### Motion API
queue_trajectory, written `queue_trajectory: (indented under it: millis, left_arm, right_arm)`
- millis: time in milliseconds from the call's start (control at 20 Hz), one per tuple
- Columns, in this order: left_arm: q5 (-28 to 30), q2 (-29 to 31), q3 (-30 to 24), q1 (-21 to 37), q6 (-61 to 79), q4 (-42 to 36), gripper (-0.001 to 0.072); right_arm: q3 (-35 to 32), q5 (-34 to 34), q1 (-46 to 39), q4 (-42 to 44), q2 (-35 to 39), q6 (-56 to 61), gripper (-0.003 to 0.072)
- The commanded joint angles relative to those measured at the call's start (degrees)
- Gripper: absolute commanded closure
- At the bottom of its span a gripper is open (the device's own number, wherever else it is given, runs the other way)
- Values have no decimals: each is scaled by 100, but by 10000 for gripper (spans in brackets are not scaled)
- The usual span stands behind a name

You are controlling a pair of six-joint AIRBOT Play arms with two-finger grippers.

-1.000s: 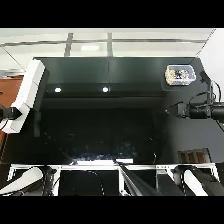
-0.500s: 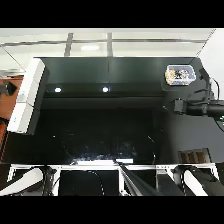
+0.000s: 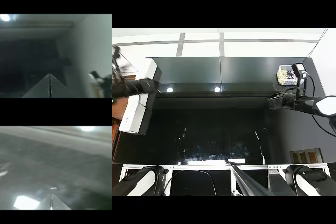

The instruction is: Fold the box and place the chain.

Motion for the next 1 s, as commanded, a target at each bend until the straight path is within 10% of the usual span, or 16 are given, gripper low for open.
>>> queue_trajectory:
  millis: [0,250,950]
  left_arm:
    - [1327,1268,-1521,-584,398,553,685]
    - [1257,2135,-1753,-540,315,616,683]
    - [1263,2124,-1753,-546,317,616,683]
  right_arm:
    - [-74,-328,140,-990,-11,31,671]
    - [-74,-317,140,-988,-11,28,671]
    - [-74,-323,140,-990,-11,28,671]
